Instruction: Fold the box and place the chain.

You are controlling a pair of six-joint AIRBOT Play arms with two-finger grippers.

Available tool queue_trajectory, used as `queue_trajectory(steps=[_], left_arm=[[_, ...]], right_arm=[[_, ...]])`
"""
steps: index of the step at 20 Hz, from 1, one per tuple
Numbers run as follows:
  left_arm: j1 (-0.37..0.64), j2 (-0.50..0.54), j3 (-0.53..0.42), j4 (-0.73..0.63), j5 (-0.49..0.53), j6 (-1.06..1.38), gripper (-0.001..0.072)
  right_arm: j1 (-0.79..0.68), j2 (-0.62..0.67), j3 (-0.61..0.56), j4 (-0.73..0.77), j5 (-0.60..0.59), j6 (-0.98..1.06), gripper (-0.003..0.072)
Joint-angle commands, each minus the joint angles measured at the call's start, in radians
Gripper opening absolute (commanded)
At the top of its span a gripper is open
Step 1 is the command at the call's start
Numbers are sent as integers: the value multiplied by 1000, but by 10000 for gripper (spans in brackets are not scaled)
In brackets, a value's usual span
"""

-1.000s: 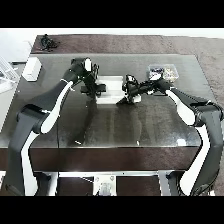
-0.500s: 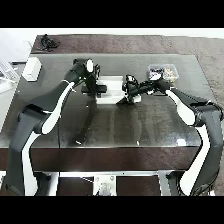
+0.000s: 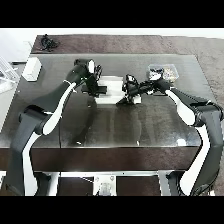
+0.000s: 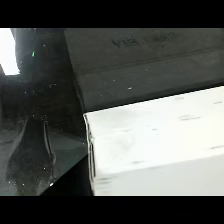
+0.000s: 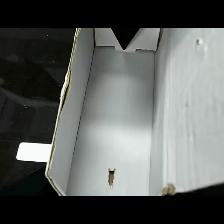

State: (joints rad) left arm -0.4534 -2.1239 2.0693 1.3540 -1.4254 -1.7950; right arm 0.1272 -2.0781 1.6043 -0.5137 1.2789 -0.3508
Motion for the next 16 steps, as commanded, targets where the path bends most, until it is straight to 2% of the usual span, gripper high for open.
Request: queue_trajectory(steps=[1,2,3,4,9,13,14,16], left_arm=[[-3,5,0,-3,24,17,51],[0,12,7,-2,16,16,318],[4,24,8,-1,7,18,624],[12,36,9,-3,-4,20,646],[47,121,8,-19,-29,58,650],[98,213,2,-29,-137,200,650],[118,230,-1,-46,-167,286,650],[180,258,-4,-180,-167,579,650]], right_arm=[[0,0,1,0,-3,-1,582],[0,0,1,0,-3,-1,582],[0,0,1,0,-3,-1,582],[0,0,1,0,-3,-1,582],[0,0,1,0,-3,-1,582],[0,0,1,0,-3,-1,582],[0,0,1,0,-3,-1,582],[0,0,1,0,-3,-1,582]])
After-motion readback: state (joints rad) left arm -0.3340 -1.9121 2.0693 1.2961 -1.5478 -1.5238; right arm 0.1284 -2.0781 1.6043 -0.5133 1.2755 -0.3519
